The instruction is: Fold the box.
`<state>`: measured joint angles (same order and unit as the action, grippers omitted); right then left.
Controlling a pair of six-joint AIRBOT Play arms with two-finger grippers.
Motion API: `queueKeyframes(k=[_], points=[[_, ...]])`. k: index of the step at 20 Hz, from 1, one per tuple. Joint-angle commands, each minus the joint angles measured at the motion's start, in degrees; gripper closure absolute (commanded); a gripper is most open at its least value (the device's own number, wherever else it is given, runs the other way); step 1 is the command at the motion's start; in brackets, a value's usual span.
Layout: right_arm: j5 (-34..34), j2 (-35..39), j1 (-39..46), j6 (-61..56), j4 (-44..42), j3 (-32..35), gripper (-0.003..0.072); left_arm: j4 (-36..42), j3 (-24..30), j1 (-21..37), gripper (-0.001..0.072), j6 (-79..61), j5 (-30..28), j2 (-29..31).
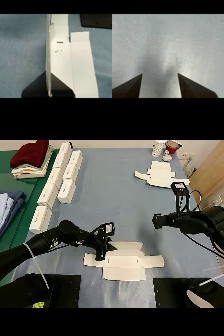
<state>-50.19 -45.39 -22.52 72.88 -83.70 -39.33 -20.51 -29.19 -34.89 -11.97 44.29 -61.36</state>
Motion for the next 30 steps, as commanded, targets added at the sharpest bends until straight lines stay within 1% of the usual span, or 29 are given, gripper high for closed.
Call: queueKeyframes(k=[1, 7, 8, 9, 11, 12, 15, 17, 19, 22, 24, 25, 27, 28, 29, 30], points=[[-2.97, -0.02, 0.02, 0.0, -1.46, 0.02, 0.0015, -0.28, 0.07, -0.02, 0.0697, 0.07, 2.91, -0.11], [-4.74, -0.02, 0.0, 0.0, -3.67, 0.02, 0.0016, -0.28, 0.04, -0.02, 0.0697, 4.13, 2.67, -0.22], [-5.31, 0.0, 0.0, 0.02, -4.61, 0.0, 0.0044, -0.31, 0.04, -0.02, 0.0697, 4.13, 2.71, -0.22], [-6.51, 0.0, 0.0, 0.02, -5.6, 0.0, 0.0208, -0.31, 0.04, -0.02, 0.0697, 4.09, 2.69, -0.22], [-10.95, 0.11, 0.0, 0.02, -8.24, 0.0, 0.0592, -0.28, 0.04, -0.02, 0.0697, 4.11, 2.69, -0.22], [-13.9, 0.11, 0.0, 0.15, -10.43, 0.0, 0.068, -0.28, 0.04, -0.02, 0.0697, 4.11, 2.69, -0.22], [-21.64, 0.11, -1.2, 2.54, -19.32, 0.02, 0.0681, -0.28, 0.04, -0.02, 0.0697, 4.09, 2.69, -0.22], [-25.9, 0.22, -6.1, 2.58, -22.34, 0.02, 0.0682, -0.28, 0.04, -0.02, 0.0697, 4.09, 2.69, -0.22], [-28.41, 1.51, -14.36, -2.54, -21.38, 0.26, 0.0683, -0.28, 0.04, -0.02, 0.0697, 4.09, 2.73, -0.22], [-28.2, 5.88, -30.16, -14.93, -15.1, 1.86, 0.0683, -0.28, 0.04, -0.02, 0.0697, 4.09, 2.71, -0.22], [-25.44, 6.93, -41.68, -18.32, -9.81, 3.76, 0.0683, -0.28, 0.04, -0.02, 0.0697, 4.09, 2.71, -0.22], [-22.36, 6.69, -47.34, -18.32, -7.78, 5.2, 0.0683, -0.28, 0.04, -0.02, 0.0697, 4.09, 2.78, -0.22], [-13.46, 5.35, -58.18, -18.1, -4.5, 8.9, 0.0672, -0.28, 0.04, -0.02, 0.0697, 4.09, 2.75, -0.22], [-10.34, 3.98, -62.27, -17.49, -2.27, 10.19, 0.0458, -0.26, 0.04, -0.02, 0.0697, 4.09, 2.71, -0.22], [-8.98, 2.47, -64.94, -17.46, 0.39, 10.8, 0.0136, -0.28, 0.02, -0.02, 0.0697, 4.09, 2.64, -0.22], [-8.7, 0.79, -66.71, -17.49, 3.89, 10.95, -0.0001, -0.26, 0.02, -0.02, 0.0697, 4.09, 2.67, -0.22]])
